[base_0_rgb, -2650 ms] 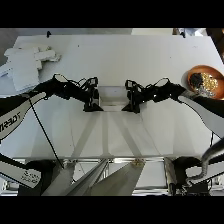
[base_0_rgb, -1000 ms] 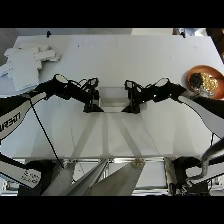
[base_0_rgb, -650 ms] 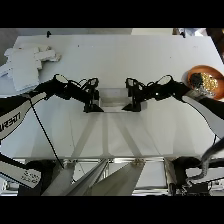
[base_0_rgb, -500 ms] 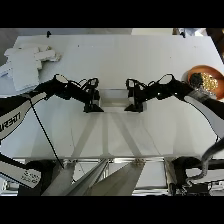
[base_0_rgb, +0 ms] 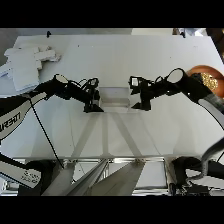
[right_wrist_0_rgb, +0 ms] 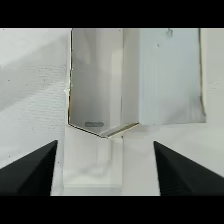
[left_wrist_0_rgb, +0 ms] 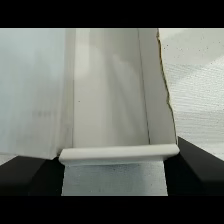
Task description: Fold the box and place the chain.
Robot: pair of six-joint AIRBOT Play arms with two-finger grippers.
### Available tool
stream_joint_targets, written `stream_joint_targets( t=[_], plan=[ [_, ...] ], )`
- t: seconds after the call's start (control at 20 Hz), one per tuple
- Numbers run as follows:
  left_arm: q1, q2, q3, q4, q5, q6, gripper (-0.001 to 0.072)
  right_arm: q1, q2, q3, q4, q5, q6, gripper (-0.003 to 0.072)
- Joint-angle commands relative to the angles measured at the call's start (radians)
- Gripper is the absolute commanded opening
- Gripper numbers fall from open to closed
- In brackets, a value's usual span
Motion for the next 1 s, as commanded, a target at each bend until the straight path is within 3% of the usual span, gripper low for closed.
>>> stream_joint_targets(
  t=[0.0, 0.05, 0.1, 0.15, 0.3, 0.4, 0.65, 0.95],
  plan=[
    [0.001, 0.001, 0.001, 0.0, 0.001, 0.0, 0.0399, 0.001, 0.076, 0.001, -0.012, 0.011, 0.086, 0.051],
    [0.001, 0.001, 0.001, 0.0, 0.001, 0.0, 0.0399, 0.002, 0.09, 0.001, 0.008, 0.017, 0.128, 0.0385],
    [0.001, 0.001, 0.001, 0.0, 0.001, 0.0, 0.0399, 0.008, 0.1, 0.002, 0.029, 0.018, 0.165, 0.0139],
    [0.001, 0.001, 0.001, 0.0, 0.001, 0.0, 0.0399, 0.022, 0.104, 0.002, 0.053, 0.014, 0.178, 0.0006],
    [0.001, 0.001, 0.001, 0.0, 0.0, 0.0, 0.0399, 0.091, 0.093, 0.002, 0.078, -0.032, 0.193, 0.0007],
    [0.001, 0.001, 0.001, 0.0, 0.001, 0.0, 0.0399, 0.126, 0.076, 0.002, 0.097, -0.152, 0.193, 0.0007],
    [0.001, 0.001, 0.001, 0.0, 0.001, 0.0, 0.0399, 0.129, -0.045, 0.002, 0.39, -0.48, 0.193, 0.0007],
    [0.001, 0.001, 0.001, 0.0, 0.001, 0.0, 0.0399, 0.129, -0.201, 0.002, 0.393, -0.52, 0.193, 0.0007]
  ],
)
